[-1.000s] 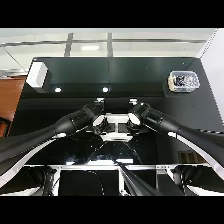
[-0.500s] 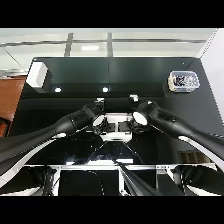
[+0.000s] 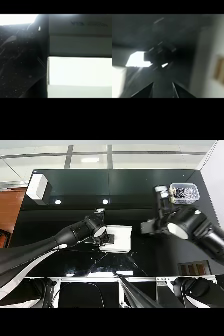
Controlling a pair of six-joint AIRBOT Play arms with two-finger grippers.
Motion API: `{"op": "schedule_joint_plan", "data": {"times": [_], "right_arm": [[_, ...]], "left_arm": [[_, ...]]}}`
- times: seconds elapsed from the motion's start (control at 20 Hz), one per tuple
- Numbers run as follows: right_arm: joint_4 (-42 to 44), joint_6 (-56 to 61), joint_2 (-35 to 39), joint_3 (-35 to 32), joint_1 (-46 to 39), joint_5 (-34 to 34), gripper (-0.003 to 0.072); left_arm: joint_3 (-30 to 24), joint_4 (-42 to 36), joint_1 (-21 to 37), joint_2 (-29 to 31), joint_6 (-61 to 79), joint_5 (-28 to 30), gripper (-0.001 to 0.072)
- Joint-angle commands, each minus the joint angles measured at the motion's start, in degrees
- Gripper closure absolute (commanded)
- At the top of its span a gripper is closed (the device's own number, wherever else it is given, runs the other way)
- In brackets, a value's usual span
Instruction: Fold the box and place the chain.
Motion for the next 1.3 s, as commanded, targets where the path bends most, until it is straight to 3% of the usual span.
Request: {"op": "schedule_joint_plan", "data": {"times": [0.0, 0.1, 0.15, 0.2, 0.45, 0.75, 1.0, 1.05, 1.1, 1.25], "right_arm": [[-12.1, -3.6, 1.5, -0.3, -7.9, -3.1, 0.0410], [-12.7, -3.6, 1.3, -1.1, -15.2, -11.5, 0.0406], [-11.9, -3.7, 0.7, -1.4, -19.2, -16.1, 0.0185], [-10.3, -4.2, -0.4, -1.4, -23.0, -19.2, 0.0034], [1.2, -9.1, -11.7, 3.5, -36.5, -24.0, 0.0035], [8.9, -13.8, -33.9, 24.0, -42.6, -16.9, 0.0035], [12.1, -15.6, -47.5, 36.6, -44.7, -13.9, 0.0037], [12.0, -15.9, -49.1, 38.3, -44.8, -13.9, 0.0071], [12.0, -16.1, -50.4, 39.7, -44.9, -13.8, 0.0175], [11.8, -16.1, -52.6, 41.2, -45.4, -14.6, 0.0175]], "left_arm": [[0.2, 0.3, 0.0, -0.2, -0.5, -0.2, 0.0683], [0.2, 0.3, 0.0, -0.2, -0.5, -0.2, 0.0683], [0.2, 0.3, 0.0, -0.2, -0.5, -0.2, 0.0683], [0.2, 0.3, 0.0, -0.2, -0.5, -0.1, 0.0683], [0.3, 0.3, 0.7, -0.2, -0.7, 0.1, 0.0682], [0.3, -0.1, 1.9, -0.2, -0.7, 0.0, 0.0682], [0.3, -0.3, 1.8, -0.2, -0.7, 0.0, 0.0682], [0.3, -0.3, 1.8, -0.2, -0.7, 0.0, 0.0682], [0.3, -0.4, 1.8, -0.2, -0.7, 0.0, 0.0682], [0.3, -0.4, 1.8, -0.2, -0.7, 0.0, 0.0683]]}}
